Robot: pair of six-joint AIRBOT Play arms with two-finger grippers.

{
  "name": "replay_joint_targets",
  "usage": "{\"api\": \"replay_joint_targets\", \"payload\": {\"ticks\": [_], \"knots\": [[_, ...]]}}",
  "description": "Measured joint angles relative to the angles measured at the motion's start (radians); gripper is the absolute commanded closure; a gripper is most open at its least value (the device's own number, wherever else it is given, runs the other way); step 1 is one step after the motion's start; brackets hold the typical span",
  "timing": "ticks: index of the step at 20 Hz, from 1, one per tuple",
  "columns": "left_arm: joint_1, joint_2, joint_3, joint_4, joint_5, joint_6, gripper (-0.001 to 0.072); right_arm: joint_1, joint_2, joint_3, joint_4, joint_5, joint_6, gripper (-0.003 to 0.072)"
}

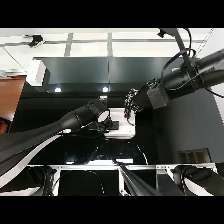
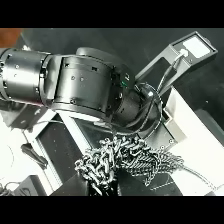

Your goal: Fold the box and place the chain.

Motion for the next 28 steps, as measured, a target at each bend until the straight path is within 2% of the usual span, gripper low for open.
{"api": "replay_joint_targets", "payload": {"ticks": [3, 9, 15, 20, 28], "knots": [[0.000, 0.000, 0.000, 0.000, 0.000, 0.000, 0.0682, -0.030, 0.018, 0.019, 0.005, 0.000, 0.003, 0.0675], [0.000, 0.000, 0.000, 0.000, 0.000, 0.000, 0.0682, -0.060, 0.031, 0.148, 0.062, 0.015, 0.043, 0.0674], [0.000, 0.000, 0.000, 0.000, 0.000, 0.000, 0.0682, -0.064, 0.032, 0.175, 0.077, 0.031, 0.054, 0.0673], [0.000, 0.000, 0.000, 0.000, 0.000, 0.000, 0.0682, -0.037, 0.032, 0.059, 0.047, 0.048, 0.058, 0.0673], [0.000, 0.000, 0.000, 0.000, 0.000, 0.000, 0.0682, 0.028, 0.032, -0.166, -0.031, -0.042, 0.056, 0.0673]]}}
